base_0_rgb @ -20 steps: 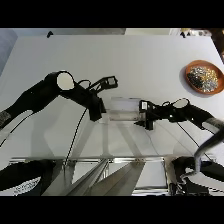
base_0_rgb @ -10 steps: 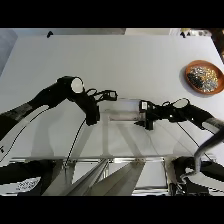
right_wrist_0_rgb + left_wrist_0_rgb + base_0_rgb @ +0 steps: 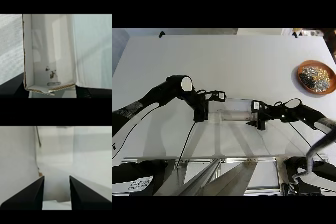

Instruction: Fold the box and place the chain.

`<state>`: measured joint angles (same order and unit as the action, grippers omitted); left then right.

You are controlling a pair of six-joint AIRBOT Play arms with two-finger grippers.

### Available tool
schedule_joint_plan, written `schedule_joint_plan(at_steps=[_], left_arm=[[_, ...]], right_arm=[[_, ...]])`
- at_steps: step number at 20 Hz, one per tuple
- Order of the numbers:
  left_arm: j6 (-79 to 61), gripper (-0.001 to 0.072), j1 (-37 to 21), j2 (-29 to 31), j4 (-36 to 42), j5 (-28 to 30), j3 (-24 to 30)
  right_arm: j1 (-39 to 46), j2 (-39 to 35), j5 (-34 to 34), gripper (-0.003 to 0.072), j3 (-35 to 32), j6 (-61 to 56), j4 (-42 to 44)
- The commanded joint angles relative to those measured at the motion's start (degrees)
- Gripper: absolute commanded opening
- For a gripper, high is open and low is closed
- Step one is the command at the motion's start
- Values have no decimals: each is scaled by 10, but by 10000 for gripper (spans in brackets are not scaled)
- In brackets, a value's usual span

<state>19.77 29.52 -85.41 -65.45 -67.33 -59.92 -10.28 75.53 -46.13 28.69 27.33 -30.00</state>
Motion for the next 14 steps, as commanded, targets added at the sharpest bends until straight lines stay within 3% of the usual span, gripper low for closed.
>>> schedule_joint_plan(at_steps=[1,4,9,14], left_arm=[[-111,352,-6,6,67,62,1],[-182,352,-5,2,83,94,1],[-314,351,2,2,82,97,9],[-322,344,16,2,87,97,43]], right_arm=[[0,0,0,298,0,0,0],[0,0,0,298,0,0,0],[0,0,0,298,0,0,0],[0,0,0,298,0,0,0]])
